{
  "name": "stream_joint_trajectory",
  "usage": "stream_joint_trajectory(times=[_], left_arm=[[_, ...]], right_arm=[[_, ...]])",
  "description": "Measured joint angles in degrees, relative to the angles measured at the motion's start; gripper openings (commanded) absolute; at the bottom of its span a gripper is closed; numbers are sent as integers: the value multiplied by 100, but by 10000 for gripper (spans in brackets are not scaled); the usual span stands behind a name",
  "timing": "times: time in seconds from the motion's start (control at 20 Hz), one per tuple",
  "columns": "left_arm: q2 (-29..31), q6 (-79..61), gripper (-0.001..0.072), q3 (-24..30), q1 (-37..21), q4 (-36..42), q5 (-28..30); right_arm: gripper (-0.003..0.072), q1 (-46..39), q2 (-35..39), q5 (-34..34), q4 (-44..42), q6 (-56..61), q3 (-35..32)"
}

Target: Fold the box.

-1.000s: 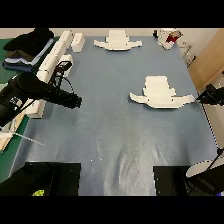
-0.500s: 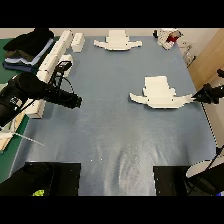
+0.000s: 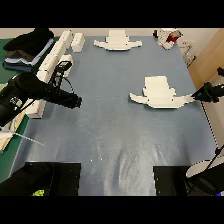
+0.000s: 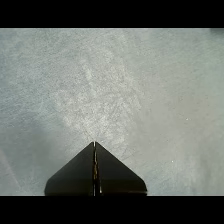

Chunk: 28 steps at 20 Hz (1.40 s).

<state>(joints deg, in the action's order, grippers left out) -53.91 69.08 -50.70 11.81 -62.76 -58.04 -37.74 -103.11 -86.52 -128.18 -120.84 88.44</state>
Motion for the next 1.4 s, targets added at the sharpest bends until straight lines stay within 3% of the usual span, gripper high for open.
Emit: stream_joint_trajectory(times=[0.45,0.9,1.0,1.4], left_arm=[[0,0,14,0,0,0,-2],[0,2,14,0,0,11,-17],[0,0,14,0,0,20,-22],[0,0,14,0,0,96,35]], right_arm=[[263,0,-138,1239,203,184,216],[260,269,-619,520,44,118,339],[4,389,-636,291,37,94,361],[1,931,-402,-463,-348,79,195]])
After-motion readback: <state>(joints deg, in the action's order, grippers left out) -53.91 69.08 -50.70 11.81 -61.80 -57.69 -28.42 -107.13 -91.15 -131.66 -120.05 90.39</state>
